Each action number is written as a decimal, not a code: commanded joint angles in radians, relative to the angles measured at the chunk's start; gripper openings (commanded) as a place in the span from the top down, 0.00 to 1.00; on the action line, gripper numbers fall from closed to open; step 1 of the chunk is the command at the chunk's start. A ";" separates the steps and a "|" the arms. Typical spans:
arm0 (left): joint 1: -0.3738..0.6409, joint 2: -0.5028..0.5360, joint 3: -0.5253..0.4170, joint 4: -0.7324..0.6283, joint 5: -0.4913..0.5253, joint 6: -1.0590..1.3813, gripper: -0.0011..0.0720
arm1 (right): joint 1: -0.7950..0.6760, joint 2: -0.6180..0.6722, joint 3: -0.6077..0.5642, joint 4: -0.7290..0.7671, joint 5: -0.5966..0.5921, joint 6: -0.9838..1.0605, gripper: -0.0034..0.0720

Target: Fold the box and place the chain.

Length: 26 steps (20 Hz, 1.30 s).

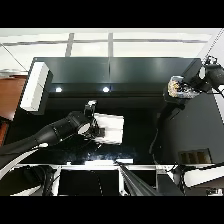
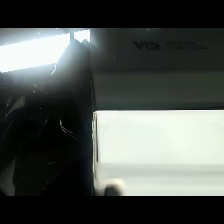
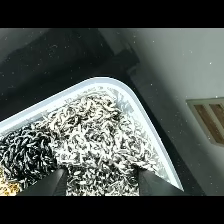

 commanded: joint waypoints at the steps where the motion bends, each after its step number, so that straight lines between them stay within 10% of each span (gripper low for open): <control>1: -0.001 0.000 0.000 0.000 -0.002 0.000 0.94 | -0.003 -0.006 0.001 0.038 0.004 -0.014 0.31; 6: -0.001 0.000 0.000 0.000 -0.002 0.000 0.94 | -0.020 -0.006 0.001 0.137 0.068 -0.054 0.32; 8: -0.001 0.000 0.000 0.000 -0.002 0.000 0.94 | -0.022 -0.006 0.001 0.136 0.089 -0.087 0.92; 26: -0.001 0.000 0.000 -0.009 -0.002 0.000 0.94 | -0.021 0.349 0.232 0.278 0.281 -0.440 0.92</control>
